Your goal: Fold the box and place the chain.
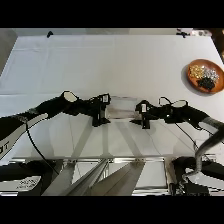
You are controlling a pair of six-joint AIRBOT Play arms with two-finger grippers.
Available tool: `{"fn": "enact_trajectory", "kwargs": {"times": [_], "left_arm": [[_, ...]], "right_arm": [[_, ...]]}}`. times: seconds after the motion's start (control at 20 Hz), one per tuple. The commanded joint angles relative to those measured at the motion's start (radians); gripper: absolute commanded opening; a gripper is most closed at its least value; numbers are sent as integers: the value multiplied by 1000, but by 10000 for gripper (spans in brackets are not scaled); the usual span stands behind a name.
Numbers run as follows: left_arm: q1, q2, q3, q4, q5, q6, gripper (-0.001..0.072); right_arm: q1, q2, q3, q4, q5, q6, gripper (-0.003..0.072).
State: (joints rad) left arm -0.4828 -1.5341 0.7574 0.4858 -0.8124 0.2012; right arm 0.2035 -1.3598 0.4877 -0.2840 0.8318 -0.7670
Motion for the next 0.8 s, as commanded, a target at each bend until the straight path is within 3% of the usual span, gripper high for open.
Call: {"fn": "enact_trajectory", "kwargs": {"times": [0.0,0.15,0.3,0.35,0.4,0.45,0.75], "left_arm": [[1,0,-1,0,-1,0,254],[1,0,-1,0,-7,0,254],[1,0,-1,0,-7,0,254],[1,0,-1,1,-7,0,254],[1,0,-1,0,-7,0,254],[1,0,-1,0,-7,0,254],[1,0,-1,0,-7,0,254]], "right_arm": [[1,1,0,-3,99,41,407],[1,1,0,-8,108,61,408],[1,1,0,-8,101,63,496],[1,1,0,-8,90,64,533],[0,1,0,-8,84,81,669],[0,1,1,-8,69,124,719],[0,48,1,-233,-14,364,718]]}}
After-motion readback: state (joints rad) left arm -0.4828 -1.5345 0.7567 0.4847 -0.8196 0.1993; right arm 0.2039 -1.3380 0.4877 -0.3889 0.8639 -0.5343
